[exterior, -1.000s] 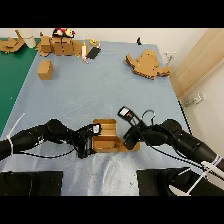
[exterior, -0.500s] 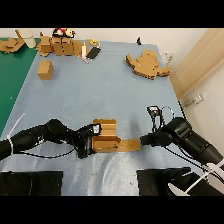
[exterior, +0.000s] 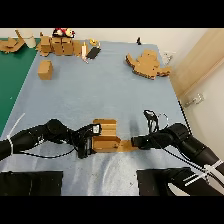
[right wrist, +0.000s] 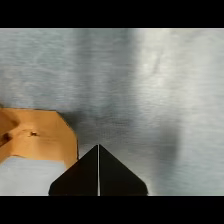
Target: Fold the box.
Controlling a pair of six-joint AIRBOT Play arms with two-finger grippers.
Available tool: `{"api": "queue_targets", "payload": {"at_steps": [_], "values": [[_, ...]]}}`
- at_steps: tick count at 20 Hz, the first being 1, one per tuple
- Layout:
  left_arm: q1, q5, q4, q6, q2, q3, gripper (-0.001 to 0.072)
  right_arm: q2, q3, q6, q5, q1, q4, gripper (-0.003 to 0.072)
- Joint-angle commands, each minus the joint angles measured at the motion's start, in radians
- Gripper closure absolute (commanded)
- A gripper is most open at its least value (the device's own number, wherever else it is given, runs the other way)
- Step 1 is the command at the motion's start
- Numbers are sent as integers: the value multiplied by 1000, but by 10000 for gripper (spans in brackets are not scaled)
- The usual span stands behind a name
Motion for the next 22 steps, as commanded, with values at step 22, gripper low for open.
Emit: {"api": "queue_targets", "payload": {"at_steps": [22], "values": [[0,0,0,0,-1,0,103,3,-24,-188,127,27,390,511]]}}
